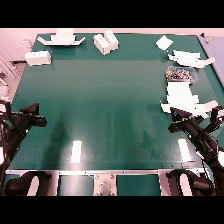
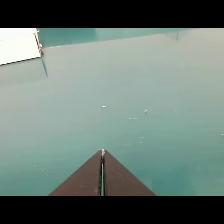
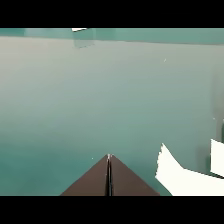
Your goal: Fold the box and place the chain.
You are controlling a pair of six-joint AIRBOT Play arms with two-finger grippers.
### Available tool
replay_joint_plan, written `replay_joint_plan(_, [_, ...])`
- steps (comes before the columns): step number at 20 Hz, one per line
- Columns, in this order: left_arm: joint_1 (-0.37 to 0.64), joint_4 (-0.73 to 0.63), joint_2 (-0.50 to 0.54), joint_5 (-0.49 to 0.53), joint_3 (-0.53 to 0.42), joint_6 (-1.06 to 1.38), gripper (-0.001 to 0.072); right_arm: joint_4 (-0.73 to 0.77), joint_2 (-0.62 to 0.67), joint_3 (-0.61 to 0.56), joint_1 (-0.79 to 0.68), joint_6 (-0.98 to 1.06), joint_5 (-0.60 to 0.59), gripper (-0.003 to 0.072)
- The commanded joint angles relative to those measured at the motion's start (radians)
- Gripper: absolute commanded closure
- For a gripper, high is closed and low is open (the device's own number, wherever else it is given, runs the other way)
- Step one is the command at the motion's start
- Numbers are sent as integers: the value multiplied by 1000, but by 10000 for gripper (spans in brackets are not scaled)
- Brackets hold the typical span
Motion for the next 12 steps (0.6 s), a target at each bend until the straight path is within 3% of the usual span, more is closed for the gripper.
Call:
replay_joint_plan(1, [1,0,1,3,0,0,688,0,0,0,0,-1,-14,668])
replay_joint_plan(12, [1,0,1,7,0,0,688,53,0,1,1,-4,-23,666])
